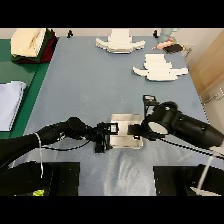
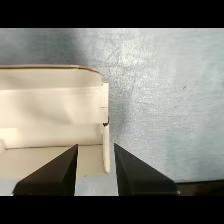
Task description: Fold the box.
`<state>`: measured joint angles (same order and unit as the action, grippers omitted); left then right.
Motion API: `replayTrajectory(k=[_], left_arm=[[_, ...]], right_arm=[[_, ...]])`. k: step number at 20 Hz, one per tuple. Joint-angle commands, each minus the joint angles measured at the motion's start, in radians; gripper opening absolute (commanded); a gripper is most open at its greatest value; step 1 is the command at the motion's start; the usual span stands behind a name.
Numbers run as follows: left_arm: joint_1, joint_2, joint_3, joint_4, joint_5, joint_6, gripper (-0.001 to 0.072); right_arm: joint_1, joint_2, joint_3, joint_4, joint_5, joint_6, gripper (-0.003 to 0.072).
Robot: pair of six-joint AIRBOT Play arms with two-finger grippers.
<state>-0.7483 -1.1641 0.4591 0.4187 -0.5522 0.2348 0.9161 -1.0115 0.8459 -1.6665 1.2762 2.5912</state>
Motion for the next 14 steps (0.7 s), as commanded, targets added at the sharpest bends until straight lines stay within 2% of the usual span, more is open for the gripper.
replayTrajectory(k=[1,2,4,6,8,10,12,14], left_arm=[[0.001,0.0,0.001,0.0,0.0,0.0,0.0525],[0.001,0.0,0.001,0.0,0.0,0.0,0.0525],[0.001,0.0,0.001,0.0,0.0,0.0,0.0525],[0.001,0.0,0.001,0.0,0.0,0.0,0.0525],[0.001,0.0,0.001,0.0,0.0,0.0,0.0525],[0.001,0.0,0.001,0.0,0.0,0.0,0.0525],[0.001,0.0,0.001,0.0,0.0,0.0,0.0525],[0.001,0.0,0.001,0.0,0.0,0.0,0.0525]], right_arm=[[-0.034,0.153,0.0,-0.064,0.017,0.019,0.0258],[-0.084,0.185,0.0,-0.084,0.041,0.013,0.0139],[-0.237,0.201,0.0,-0.071,0.058,-0.127,0.0004],[-0.431,0.167,0.0,0.023,0.017,-0.33,0.0004],[-0.657,0.082,0.0,0.257,-0.028,-0.6,0.0004],[-0.826,-0.04,0.0,0.554,-0.032,-0.868,0.0004],[-0.919,-0.169,0.0,0.819,-0.024,-1.065,0.0004],[-0.932,-0.279,0.0,0.982,-0.024,-1.184,0.0004]])
